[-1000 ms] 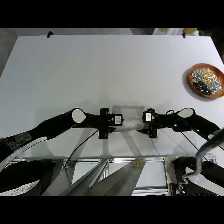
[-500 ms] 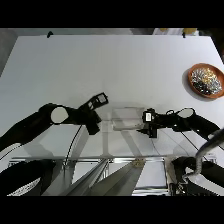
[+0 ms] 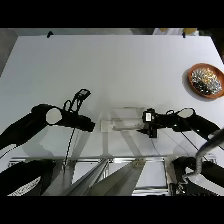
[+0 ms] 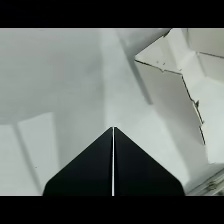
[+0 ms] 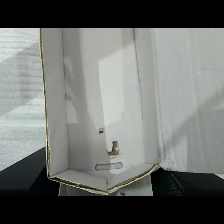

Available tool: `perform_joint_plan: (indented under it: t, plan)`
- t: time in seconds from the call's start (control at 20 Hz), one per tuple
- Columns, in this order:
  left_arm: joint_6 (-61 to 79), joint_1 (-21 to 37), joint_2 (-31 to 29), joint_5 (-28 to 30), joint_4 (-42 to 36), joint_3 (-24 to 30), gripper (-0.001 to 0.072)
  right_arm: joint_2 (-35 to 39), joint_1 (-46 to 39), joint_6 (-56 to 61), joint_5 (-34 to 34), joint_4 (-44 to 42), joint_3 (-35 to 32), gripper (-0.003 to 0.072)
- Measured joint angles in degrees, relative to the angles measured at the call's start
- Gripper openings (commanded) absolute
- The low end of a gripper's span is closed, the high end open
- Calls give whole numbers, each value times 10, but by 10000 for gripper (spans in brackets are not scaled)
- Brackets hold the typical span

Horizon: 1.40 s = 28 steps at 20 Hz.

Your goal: Fold the box and place the chain.

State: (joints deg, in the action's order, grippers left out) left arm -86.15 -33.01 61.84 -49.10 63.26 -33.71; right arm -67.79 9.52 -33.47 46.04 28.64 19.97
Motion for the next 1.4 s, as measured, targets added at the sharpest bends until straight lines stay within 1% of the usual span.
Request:
perform_joint_plan:
  t: [0.1, 0.25, 0.5, 0.7, 0.95, 1.05, 1.25, 1.3, 1.4]
  plan:
    - [-11, 0, 23, 21, -48, 3, 4, 0, 0, 0, 0, 0, 0, 295]
    - [-18, 0, 54, 46, -88, 4, 4, 0, 0, 0, 0, 0, 0, 295]
    - [-22, -1, 88, 57, -110, 5, 8, 0, 0, 0, 0, 0, 0, 295]
    - [15, -10, 95, 52, -140, -6, 8, 0, 0, 0, 0, 0, 0, 295]
    - [46, -20, 97, 26, -165, -57, 12, 0, 0, 0, 0, 0, 0, 295]
    - [50, -27, 97, 13, -168, -76, 39, 0, 0, 0, 0, 0, 0, 295]
    - [54, -40, 97, 6, -174, -96, 39, 0, 0, 0, 0, 0, 0, 295]
    - [54, -43, 97, 6, -174, -99, 50, 0, 0, 0, 0, 0, 0, 295]
    - [55, -49, 99, 3, -176, -101, 158, 0, 0, 0, 0, 0, 0, 295]
